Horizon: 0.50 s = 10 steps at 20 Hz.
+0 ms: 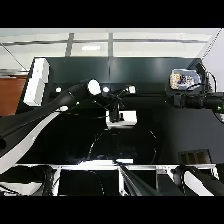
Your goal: Fold the box and place the chain.
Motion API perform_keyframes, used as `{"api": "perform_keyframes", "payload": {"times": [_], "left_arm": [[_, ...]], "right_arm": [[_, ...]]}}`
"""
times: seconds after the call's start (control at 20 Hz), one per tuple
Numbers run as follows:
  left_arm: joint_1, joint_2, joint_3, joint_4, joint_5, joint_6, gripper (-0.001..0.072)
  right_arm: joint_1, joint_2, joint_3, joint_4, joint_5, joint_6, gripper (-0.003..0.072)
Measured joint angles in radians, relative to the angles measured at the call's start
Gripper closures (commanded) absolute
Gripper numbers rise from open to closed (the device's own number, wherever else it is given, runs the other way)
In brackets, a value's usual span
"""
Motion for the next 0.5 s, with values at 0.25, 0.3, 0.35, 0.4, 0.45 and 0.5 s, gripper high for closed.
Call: {"api": "perform_keyframes", "payload": {"times": [0.25, 0.3, 0.35, 0.4, 0.45, 0.5], "left_arm": [[-0.013, 0.0, 0.0, 0.014, 0.0, -0.006, 0.0], [-0.016, 0.0, 0.0, 0.014, 0.001, -0.006, 0.0], [-0.018, 0.0, 0.0, 0.015, 0.005, -0.006, 0.0], [-0.021, 0.0, 0.0, 0.017, 0.007, -0.007, 0.0], [-0.023, 0.0, 0.001, 0.019, 0.008, -0.007, 0.0], [-0.025, 0.0, 0.001, 0.021, 0.008, -0.008, 0.0]], "right_arm": [[0.0, 0.0, 0.0, 0.0, -0.003, 0.0, 0.0669], [0.0, 0.0, 0.0, 0.0, -0.004, 0.0, 0.0669], [0.0, 0.0, 0.0, 0.0, -0.005, 0.0, 0.0668], [0.0, 0.0, 0.0, 0.0, -0.005, 0.0, 0.0669], [0.0, 0.0, 0.0, 0.0, -0.005, 0.0, 0.0668], [0.0, 0.0, 0.0, 0.0, -0.005, 0.0, 0.0668]]}}
